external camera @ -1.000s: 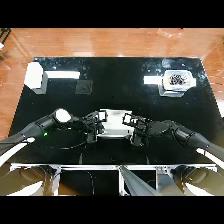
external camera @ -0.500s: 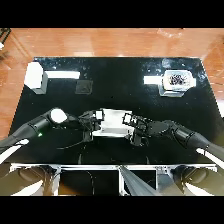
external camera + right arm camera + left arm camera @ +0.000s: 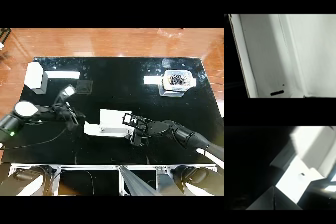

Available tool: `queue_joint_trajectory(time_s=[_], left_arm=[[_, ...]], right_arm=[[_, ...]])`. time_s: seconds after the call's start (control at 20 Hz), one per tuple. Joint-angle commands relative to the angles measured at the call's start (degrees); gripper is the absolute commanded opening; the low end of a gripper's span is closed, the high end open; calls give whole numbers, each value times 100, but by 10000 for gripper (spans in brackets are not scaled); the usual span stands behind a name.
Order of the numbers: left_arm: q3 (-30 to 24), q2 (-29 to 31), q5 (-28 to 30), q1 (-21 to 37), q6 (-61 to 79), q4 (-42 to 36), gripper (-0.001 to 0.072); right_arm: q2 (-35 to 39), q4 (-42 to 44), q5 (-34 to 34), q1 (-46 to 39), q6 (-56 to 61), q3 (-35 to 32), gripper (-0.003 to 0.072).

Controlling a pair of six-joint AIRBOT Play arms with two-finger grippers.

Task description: Fold the box and place the chain.

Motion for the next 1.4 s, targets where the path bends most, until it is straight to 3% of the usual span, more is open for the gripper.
queue_joint_trajectory(time_s=[0.0,0.2,0.4,0.7,1.05,1.35], left_arm=[[-7,149,-455,944,-1836,28,15],[-22,-111,-968,1600,-2852,389,15],[-363,-490,-990,1582,-3989,310,14],[-684,-1027,-940,1547,-4144,28,15],[-684,-1075,133,590,-4205,-313,15],[-684,-1156,116,83,-4616,-295,15]], right_arm=[[-2,-2,0,2,2,2,219],[-2,0,2,2,2,2,218],[-2,0,0,2,2,2,218],[-2,0,0,2,2,2,218],[-2,2,-2,2,4,2,218],[-2,0,0,2,4,2,218]])
